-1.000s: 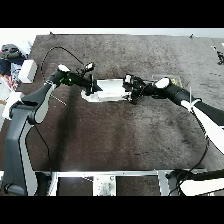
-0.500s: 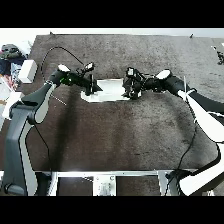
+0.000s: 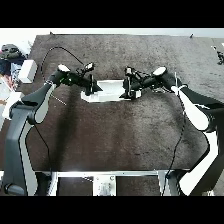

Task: Fold the box and place the chain.

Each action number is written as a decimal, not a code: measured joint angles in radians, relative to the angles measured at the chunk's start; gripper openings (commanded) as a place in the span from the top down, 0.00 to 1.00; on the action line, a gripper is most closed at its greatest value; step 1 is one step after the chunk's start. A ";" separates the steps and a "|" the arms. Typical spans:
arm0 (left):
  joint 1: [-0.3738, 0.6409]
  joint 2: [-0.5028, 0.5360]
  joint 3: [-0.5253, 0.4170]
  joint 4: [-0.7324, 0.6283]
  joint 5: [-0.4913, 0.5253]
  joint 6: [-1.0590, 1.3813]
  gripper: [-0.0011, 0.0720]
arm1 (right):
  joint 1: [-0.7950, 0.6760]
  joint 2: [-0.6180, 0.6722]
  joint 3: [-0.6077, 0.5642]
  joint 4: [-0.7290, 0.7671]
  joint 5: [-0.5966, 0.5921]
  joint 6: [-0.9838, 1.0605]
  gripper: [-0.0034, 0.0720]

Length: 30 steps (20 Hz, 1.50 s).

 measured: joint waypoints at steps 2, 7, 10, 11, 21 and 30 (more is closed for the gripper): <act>0.000 0.000 0.000 0.000 0.000 0.000 0.97 | 0.000 -0.025 0.027 0.001 0.027 0.000 0.09; 0.000 0.000 0.000 0.000 0.000 0.000 0.97 | -0.003 -0.079 0.075 0.003 0.079 0.005 0.09; 0.000 0.000 0.000 0.000 0.000 0.000 0.97 | -0.003 -0.100 0.087 0.002 0.093 0.012 0.09; 0.000 0.000 0.000 0.000 0.001 0.000 0.97 | -0.003 -0.106 0.089 0.002 0.095 0.012 0.09; 0.000 0.000 0.000 0.000 0.001 0.000 0.97 | -0.002 -0.124 0.093 0.003 0.095 0.015 0.13; 0.000 0.000 0.000 -0.001 0.002 0.000 0.97 | 0.002 -0.131 0.093 0.004 0.071 0.015 0.16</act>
